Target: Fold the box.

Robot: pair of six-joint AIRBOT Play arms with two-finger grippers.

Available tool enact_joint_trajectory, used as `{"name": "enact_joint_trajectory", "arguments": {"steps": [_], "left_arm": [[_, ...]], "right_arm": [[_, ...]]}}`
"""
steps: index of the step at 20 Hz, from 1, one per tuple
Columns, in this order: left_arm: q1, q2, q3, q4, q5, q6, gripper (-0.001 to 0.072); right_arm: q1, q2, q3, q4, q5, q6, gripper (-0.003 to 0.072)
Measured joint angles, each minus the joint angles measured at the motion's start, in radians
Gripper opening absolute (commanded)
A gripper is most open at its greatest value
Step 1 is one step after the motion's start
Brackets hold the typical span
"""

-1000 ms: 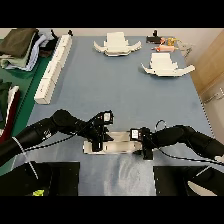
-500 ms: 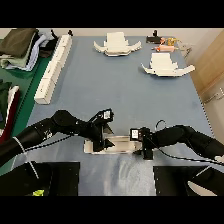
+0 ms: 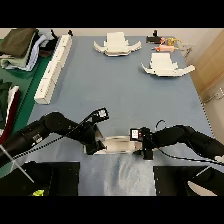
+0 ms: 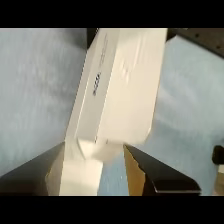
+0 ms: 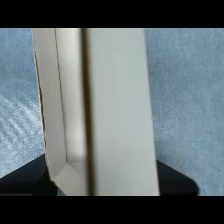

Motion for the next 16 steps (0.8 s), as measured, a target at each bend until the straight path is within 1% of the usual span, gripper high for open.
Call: {"name": "enact_joint_trajectory", "arguments": {"steps": [1,3,4,6,7,9,11,13,16], "left_arm": [[0.0,0.038,0.0,0.063,-0.039,-0.105,0.0025],[0.0,0.101,0.0,0.129,-0.11,-0.277,0.0011],[-0.004,0.124,0.0,0.127,-0.136,-0.355,0.0011],[-0.032,0.137,0.0,0.059,-0.142,-0.476,0.0011],[-0.059,0.126,0.0,0.008,-0.116,-0.521,0.0011],[-0.117,0.08,0.001,-0.078,-0.028,-0.586,0.0012],[-0.161,0.016,0.006,-0.167,0.095,-0.648,0.0012],[-0.182,-0.032,0.011,-0.243,0.211,-0.683,0.0012],[-0.196,-0.067,0.013,-0.315,0.367,-0.716,0.0011]], "right_arm": [[0.0,0.0,0.0,0.0,0.0,0.0,0.0512],[0.0,0.0,0.0,0.0,0.0,0.0,0.0512],[0.0,0.0,0.0,0.0,0.0,0.0,0.0513],[0.0,0.0,0.0,0.0,0.0,0.0,0.0512],[0.0,0.0,0.0,0.0,0.0,0.0,0.0512],[0.0,0.0,0.0,0.0,0.0,0.0,0.0512],[0.0,0.0,0.0,0.0,0.0,0.0,0.0512],[0.0,0.0,0.0,0.0,0.0,0.0,0.0513],[0.0,0.0,0.0,0.0,0.0,0.0,0.0512]]}}
